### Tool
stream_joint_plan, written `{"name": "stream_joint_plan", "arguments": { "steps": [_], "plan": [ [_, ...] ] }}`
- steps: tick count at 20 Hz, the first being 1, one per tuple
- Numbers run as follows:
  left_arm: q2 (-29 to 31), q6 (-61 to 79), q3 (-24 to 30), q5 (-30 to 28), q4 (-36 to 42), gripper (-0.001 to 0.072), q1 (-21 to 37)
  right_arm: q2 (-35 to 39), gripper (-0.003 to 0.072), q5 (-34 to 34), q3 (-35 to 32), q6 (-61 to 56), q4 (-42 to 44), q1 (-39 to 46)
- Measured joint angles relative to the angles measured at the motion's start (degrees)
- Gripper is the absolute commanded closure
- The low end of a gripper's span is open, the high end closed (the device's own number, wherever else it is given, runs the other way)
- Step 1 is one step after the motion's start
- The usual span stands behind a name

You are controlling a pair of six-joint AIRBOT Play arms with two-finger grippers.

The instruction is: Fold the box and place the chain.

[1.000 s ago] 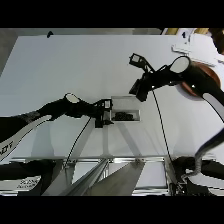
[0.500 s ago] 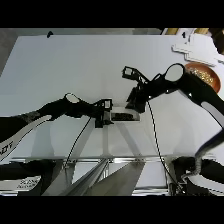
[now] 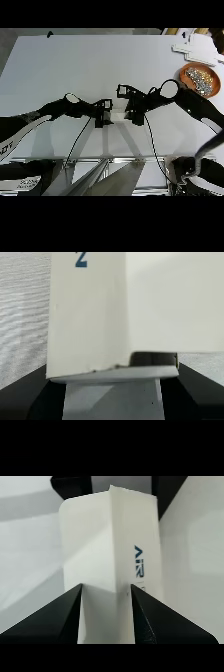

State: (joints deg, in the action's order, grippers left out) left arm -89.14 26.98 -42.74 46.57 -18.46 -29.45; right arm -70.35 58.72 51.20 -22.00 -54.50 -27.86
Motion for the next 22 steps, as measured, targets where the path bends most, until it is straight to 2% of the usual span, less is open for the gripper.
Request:
{"name": "stream_joint_plan", "arguments": {
  "steps": [1, 2, 3, 6, 8, 17, 20, 22],
  "plan": [
    [0.0, 0.0, 0.0, 0.0, 0.0, 0.07, 0.0, 0.0, 0.0368, -0.8, -0.1, 0.3, -0.7, -0.2],
    [0.0, 0.0, 0.0, 0.0, 0.0, 0.07, 0.0, 0.1, 0.0459, -1.5, -0.2, 0.4, -1.4, -0.4],
    [0.0, -0.1, 0.0, -0.1, 0.0, 0.07, 0.0, 0.1, 0.0516, -2.1, -0.2, 0.6, -2.0, -0.5],
    [0.0, -0.2, 0.0, -0.1, 0.0, 0.07, 0.0, 0.1, 0.0535, -3.0, -0.3, 0.8, -3.0, -0.7],
    [0.0, -0.2, 0.0, -0.2, 0.0, 0.07, 0.0, 0.1, 0.0587, -3.4, -0.3, 0.8, -3.5, -0.7],
    [0.0, 0.0, 0.0, -0.1, 0.1, 0.07, 0.0, 0.1, 0.0584, -5.0, -3.2, 1.1, -3.7, -0.7],
    [0.0, 0.0, 0.0, -0.2, 0.1, 0.07, 0.0, 0.1, 0.0535, -5.9, -3.7, 1.2, -3.5, -0.7],
    [0.0, -0.1, 0.0, -0.2, 0.1, 0.07, 0.0, 0.1, 0.0436, -6.1, -3.8, 1.0, -3.3, -0.7]
  ]
}}
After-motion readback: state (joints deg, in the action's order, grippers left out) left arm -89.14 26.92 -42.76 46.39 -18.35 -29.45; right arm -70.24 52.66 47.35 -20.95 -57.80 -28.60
